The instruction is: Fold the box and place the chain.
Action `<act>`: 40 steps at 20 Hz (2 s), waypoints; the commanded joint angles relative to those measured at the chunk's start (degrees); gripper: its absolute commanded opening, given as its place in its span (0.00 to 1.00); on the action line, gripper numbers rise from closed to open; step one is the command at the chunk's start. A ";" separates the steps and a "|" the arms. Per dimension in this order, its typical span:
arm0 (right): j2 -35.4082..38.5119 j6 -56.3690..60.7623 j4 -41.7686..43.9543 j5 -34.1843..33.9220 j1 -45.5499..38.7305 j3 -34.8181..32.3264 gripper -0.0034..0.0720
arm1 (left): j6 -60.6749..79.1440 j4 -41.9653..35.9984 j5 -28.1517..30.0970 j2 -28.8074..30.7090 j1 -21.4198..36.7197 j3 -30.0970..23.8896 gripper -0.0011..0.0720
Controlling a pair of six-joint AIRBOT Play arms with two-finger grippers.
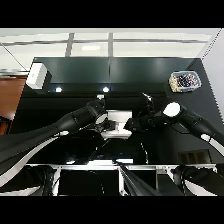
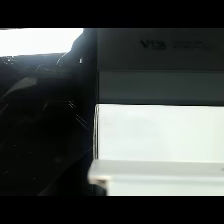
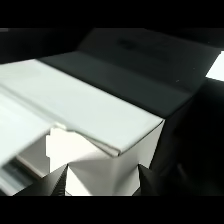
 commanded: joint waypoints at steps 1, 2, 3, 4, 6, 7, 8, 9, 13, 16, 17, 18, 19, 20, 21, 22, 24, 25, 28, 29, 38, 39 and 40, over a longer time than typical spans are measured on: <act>0.00 10.75 -11.85 -1.92 3.37 2.19 0.66 | 0.04 0.00 0.02 -0.02 0.02 0.00 0.05; 0.00 12.96 -14.58 -1.92 4.11 2.89 0.66 | 0.04 0.00 0.02 -0.02 0.02 0.00 0.05; -0.02 15.43 -16.96 -1.95 4.79 3.52 0.66 | 0.04 0.00 0.04 -0.02 0.02 0.00 0.05; -0.07 17.53 -18.93 -2.01 5.40 4.07 0.66 | 0.04 0.00 0.04 -0.02 0.02 0.00 0.05; -0.85 22.84 -24.41 -0.39 7.34 5.77 0.66 | 0.04 0.02 0.02 -0.02 0.02 0.00 0.05; -1.64 25.55 -27.61 0.92 8.63 7.08 0.66 | 0.04 0.00 0.04 -0.02 0.02 0.00 0.05; -2.67 27.63 -30.10 2.08 10.14 8.68 0.66 | 0.02 0.02 0.07 -0.02 0.02 0.00 0.05; -3.58 29.09 -32.00 2.93 11.61 10.19 0.66 | 0.04 0.02 0.07 -0.02 0.02 0.00 0.05; -6.80 38.38 -41.86 9.18 16.15 14.25 0.57 | 0.04 0.02 0.07 -0.07 0.02 0.00 0.05; -7.15 40.50 -42.49 9.25 18.43 14.34 0.43 | 0.04 0.02 0.07 -0.09 0.02 0.00 0.05; -7.15 41.66 -42.93 9.22 19.06 14.34 0.43 | 0.02 0.02 0.07 -0.09 0.02 0.00 0.05; -7.19 42.66 -43.17 9.22 19.37 14.34 0.43 | 0.04 0.02 0.07 -0.09 0.02 0.00 0.05; -7.23 43.52 -43.08 9.22 19.37 14.34 0.43 | 0.04 0.00 0.07 -0.09 0.02 0.00 0.05; -7.30 44.22 -43.12 8.98 19.37 14.34 0.43 | 0.04 0.02 0.07 -0.09 0.02 0.00 0.05; -7.54 44.92 -43.12 8.59 19.37 14.34 0.43 | 0.04 0.00 0.07 -0.09 0.02 0.00 0.05; -7.82 45.77 -43.10 8.35 19.37 14.34 0.43 | 0.04 0.02 0.07 -0.09 0.02 0.00 0.05; -8.31 46.80 -43.08 8.33 19.37 14.34 0.43 | 0.04 0.02 0.09 -0.09 0.02 0.00 0.05; -8.52 47.52 -43.08 8.35 19.37 14.34 0.43 | 0.04 0.02 0.09 -0.09 0.02 0.00 0.05; -9.09 49.16 -42.93 8.15 19.37 14.36 0.43 | 0.04 0.02 0.07 -0.09 0.02 0.00 0.05; -9.44 49.37 -42.91 8.26 19.37 14.49 0.43 | 0.02 0.00 0.07 -0.09 0.02 0.00 0.05; -10.60 51.06 -41.13 7.54 19.34 15.76 0.07 | 0.02 0.00 0.09 -0.09 0.02 0.00 0.05; -10.60 51.06 -41.16 7.78 19.34 15.76 0.07 | 0.02 0.02 0.09 -0.09 0.02 0.00 0.05; -10.60 51.04 -41.11 7.98 19.34 15.76 0.07 | 0.04 0.02 0.09 -0.09 0.02 0.00 0.05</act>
